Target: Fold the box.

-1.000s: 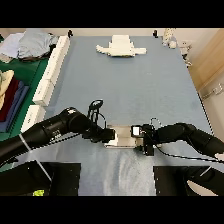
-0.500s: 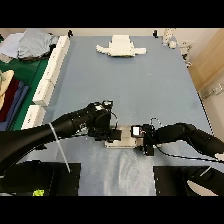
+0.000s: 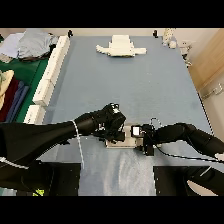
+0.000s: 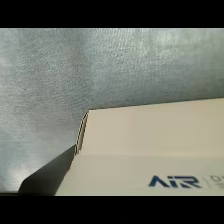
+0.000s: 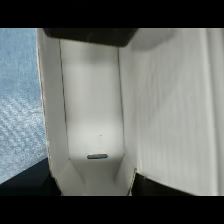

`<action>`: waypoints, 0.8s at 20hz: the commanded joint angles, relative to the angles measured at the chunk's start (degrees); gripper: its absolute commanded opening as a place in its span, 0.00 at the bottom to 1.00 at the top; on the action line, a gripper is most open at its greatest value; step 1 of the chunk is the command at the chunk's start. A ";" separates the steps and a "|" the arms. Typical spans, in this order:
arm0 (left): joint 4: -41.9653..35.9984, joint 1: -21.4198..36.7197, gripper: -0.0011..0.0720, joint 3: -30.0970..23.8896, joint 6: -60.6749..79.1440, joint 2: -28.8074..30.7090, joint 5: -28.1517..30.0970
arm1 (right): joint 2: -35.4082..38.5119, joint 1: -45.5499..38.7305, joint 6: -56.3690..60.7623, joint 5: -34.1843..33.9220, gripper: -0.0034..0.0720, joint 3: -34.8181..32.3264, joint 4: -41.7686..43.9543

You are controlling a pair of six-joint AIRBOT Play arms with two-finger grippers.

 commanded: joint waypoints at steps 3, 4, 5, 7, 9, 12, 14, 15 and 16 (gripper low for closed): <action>0.48 -0.24 0.03 0.48 -2.14 -0.85 2.38 | 0.02 0.00 0.00 0.02 0.64 0.00 0.00; 0.61 -0.24 0.03 0.48 -3.37 -0.87 2.34 | 0.02 0.00 0.00 0.02 0.64 -0.02 0.00; 0.66 -0.24 0.03 0.48 -3.96 -0.85 2.29 | 0.02 0.00 0.00 0.00 0.64 0.00 0.00; 0.68 -0.24 0.03 0.48 -4.00 -0.85 2.29 | 0.02 0.00 0.00 0.02 0.64 0.00 0.00; 0.66 -0.24 0.03 0.48 -4.00 -0.85 2.38 | 0.02 0.00 0.00 0.02 0.64 0.00 0.00; 0.68 -0.33 0.65 0.50 -4.52 -0.79 2.27 | 0.02 0.00 0.00 0.02 0.64 -0.02 0.00; 0.70 -0.33 0.67 0.50 -4.87 -0.79 2.27 | 0.02 0.00 0.00 0.02 0.64 0.00 0.00; 0.70 -0.33 0.67 0.50 -5.07 -0.79 2.16 | 0.02 0.00 0.00 0.02 0.64 0.00 0.00; 0.70 -0.33 0.67 0.50 -5.29 -0.79 2.16 | 0.02 0.00 0.00 0.02 0.64 -0.02 0.00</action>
